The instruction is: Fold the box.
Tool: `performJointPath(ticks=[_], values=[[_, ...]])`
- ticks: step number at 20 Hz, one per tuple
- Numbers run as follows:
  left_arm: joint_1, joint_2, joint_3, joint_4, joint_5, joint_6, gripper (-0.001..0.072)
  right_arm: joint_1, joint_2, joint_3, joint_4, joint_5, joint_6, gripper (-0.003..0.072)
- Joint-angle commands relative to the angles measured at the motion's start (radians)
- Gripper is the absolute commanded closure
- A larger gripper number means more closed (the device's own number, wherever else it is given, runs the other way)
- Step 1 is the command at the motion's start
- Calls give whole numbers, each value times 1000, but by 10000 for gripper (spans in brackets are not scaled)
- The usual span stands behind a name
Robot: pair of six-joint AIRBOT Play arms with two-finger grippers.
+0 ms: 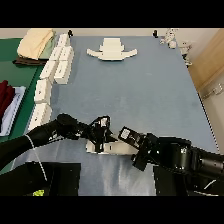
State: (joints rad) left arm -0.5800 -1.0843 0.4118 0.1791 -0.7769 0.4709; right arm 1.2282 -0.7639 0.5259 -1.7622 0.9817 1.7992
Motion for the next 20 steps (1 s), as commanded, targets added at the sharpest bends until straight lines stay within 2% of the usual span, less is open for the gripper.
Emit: performJointPath(ticks=[1, 5, 7, 13, 15, 17, 20], values=[[0, -1, 0, 0, -1, 1, 696, -5, 16, 12, -31, 108, 71, 98], [0, -1, 0, 0, -1, 1, 696, -7, 16, 12, -46, 116, 107, 92], [0, -1, 0, 0, -1, 1, 696, -7, 16, 12, -48, 121, 109, -34], [0, -1, 0, 0, -1, 1, 696, -8, 17, 11, -51, 136, 96, -34], [0, -1, 0, 1, -1, 1, 696, -32, 22, -4, -49, 113, 30, -34], [0, -1, 0, 1, -1, 1, 696, -94, 58, -44, 2, 43, -98, -34], [0, -1, 0, 1, -1, 1, 696, -250, 126, -118, 163, -75, -404, -34]])
